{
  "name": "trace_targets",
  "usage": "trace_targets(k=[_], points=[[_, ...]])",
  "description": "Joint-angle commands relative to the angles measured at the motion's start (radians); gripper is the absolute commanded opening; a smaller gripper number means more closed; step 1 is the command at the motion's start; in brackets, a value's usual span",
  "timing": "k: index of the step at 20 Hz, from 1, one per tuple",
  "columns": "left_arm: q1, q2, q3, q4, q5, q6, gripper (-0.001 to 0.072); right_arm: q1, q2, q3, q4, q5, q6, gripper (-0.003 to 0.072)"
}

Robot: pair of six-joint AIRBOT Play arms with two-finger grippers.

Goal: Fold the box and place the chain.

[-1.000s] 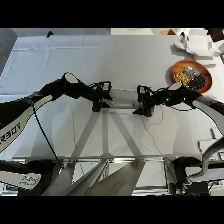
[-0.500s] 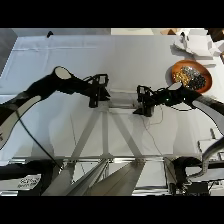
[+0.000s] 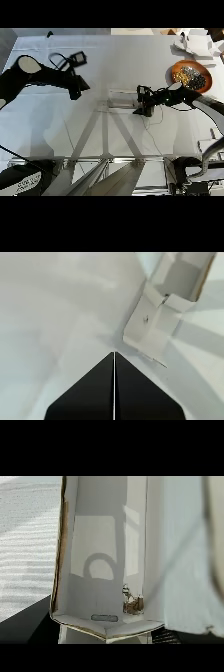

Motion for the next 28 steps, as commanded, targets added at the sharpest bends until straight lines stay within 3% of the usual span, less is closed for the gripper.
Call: trace_targets(k=[1, 4, 7, 11, 15, 22, 26, 28], points=[[0.043, 0.009, -0.043, 0.102, 0.019, -0.472, 0.0009, 0.000, 0.000, 0.000, 0.000, 0.000, 0.000, 0.0435], [0.032, -0.040, -0.119, 0.089, 0.046, -0.640, 0.0010, 0.000, 0.000, 0.000, 0.000, 0.000, 0.000, 0.0435], [-0.010, -0.107, -0.163, 0.027, 0.084, -0.644, 0.0010, 0.000, 0.000, 0.000, 0.000, 0.000, 0.000, 0.0435], [-0.071, -0.210, -0.170, -0.048, 0.165, -0.644, 0.0014, 0.000, 0.000, 0.000, 0.000, 0.000, 0.000, 0.0435], [-0.097, -0.284, -0.170, -0.151, 0.139, -0.628, 0.0011, 0.000, 0.000, 0.000, 0.000, 0.000, 0.000, 0.0435], [-0.109, -0.294, -0.170, -0.367, 0.115, -0.431, 0.0013, 0.000, 0.000, 0.000, 0.000, 0.000, 0.000, 0.0435], [-0.109, -0.294, -0.170, -0.394, 0.116, -0.422, 0.0022, 0.000, 0.000, 0.000, 0.000, 0.000, 0.000, 0.0435], [-0.109, -0.294, -0.170, -0.409, 0.115, -0.403, 0.0090, 0.000, 0.000, 0.000, 0.000, 0.000, 0.000, 0.0435]])
